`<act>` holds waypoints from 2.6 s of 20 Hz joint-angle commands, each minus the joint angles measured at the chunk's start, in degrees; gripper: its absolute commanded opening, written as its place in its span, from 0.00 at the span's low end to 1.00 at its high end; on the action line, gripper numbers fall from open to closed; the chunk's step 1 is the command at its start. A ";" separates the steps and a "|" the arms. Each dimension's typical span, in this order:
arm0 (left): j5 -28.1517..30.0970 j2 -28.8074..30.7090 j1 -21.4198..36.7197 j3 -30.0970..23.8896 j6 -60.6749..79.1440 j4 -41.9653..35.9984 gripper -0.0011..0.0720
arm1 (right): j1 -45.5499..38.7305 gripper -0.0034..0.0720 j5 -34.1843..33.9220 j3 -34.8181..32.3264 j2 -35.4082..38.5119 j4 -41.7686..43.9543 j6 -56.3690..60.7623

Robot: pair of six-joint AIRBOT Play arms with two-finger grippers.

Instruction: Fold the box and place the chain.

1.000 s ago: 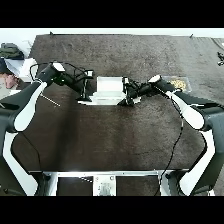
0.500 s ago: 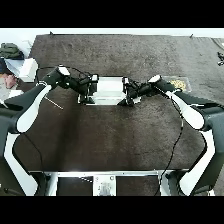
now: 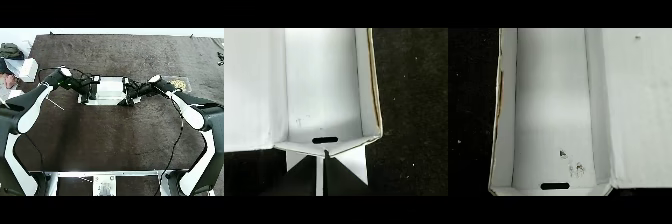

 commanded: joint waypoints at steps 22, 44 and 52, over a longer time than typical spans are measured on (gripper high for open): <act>1.42 -0.07 -2.49 -0.02 -1.05 -5.57 0.84 | 0.02 0.27 0.00 0.00 0.00 0.02 0.00; -11.50 3.02 3.82 1.40 -0.11 -10.40 0.03 | 0.02 0.27 0.00 0.00 -0.02 0.02 0.00; -10.47 13.35 9.88 -2.62 -11.10 -10.45 0.02 | 0.02 0.27 -0.02 0.00 0.00 0.00 0.00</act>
